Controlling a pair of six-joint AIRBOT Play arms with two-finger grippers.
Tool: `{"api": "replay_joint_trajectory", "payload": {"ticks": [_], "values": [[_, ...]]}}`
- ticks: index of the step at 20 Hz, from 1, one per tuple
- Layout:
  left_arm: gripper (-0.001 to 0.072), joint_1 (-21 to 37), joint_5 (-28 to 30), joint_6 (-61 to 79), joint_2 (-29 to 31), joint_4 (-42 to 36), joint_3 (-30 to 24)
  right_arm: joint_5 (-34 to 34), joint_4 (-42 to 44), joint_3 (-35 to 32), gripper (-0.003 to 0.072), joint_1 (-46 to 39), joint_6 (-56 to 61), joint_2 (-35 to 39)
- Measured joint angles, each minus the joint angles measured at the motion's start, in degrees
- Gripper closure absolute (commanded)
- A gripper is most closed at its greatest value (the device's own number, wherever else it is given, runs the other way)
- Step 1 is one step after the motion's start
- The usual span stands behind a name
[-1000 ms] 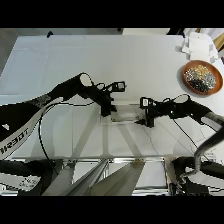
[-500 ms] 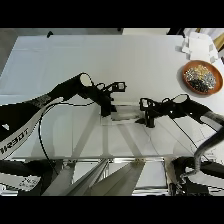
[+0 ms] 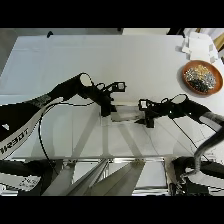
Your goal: Fold the box and place the chain.
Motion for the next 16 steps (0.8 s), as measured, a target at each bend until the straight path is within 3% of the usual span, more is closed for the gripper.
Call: {"api": "replay_joint_trajectory", "payload": {"ticks": [16], "values": [[0.0699,0.00,-0.02,-0.02,-0.04,-0.07,-0.02,-2.69,-1.27,-1.11,0.0275,1.49,0.63,2.43]]}}
